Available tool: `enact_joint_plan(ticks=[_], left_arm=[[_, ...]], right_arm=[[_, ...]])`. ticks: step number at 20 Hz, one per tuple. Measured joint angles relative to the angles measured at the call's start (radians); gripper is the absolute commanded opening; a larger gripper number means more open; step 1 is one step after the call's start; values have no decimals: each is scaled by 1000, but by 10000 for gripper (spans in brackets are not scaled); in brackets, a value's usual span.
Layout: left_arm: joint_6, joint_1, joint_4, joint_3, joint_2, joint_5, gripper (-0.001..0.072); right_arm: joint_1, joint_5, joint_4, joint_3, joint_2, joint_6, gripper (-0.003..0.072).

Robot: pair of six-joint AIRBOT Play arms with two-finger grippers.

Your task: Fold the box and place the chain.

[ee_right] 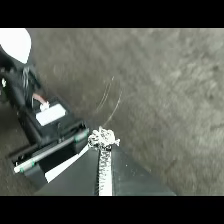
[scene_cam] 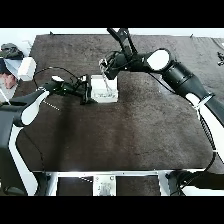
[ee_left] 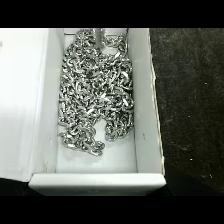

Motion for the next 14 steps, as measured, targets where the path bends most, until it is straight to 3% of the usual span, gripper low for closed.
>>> enact_joint_plan(ticks=[6, 7, 8, 9, 14], left_arm=[[0, 0, 0, 0, 0, 0, 356], [0, 0, 0, 0, 0, 0, 357], [0, 0, 0, 0, 0, 0, 356], [0, 0, 0, 0, 0, 0, 356], [0, 0, 0, 0, 0, 0, 356]], right_arm=[[5, 50, -40, 7, -11, 47, -3], [5, 58, -69, -3, -14, 68, 113], [3, 64, -101, -16, -20, 89, 351], [0, 69, -134, -30, -27, 108, 432], [-12, 45, -257, -64, -60, 154, 423]])
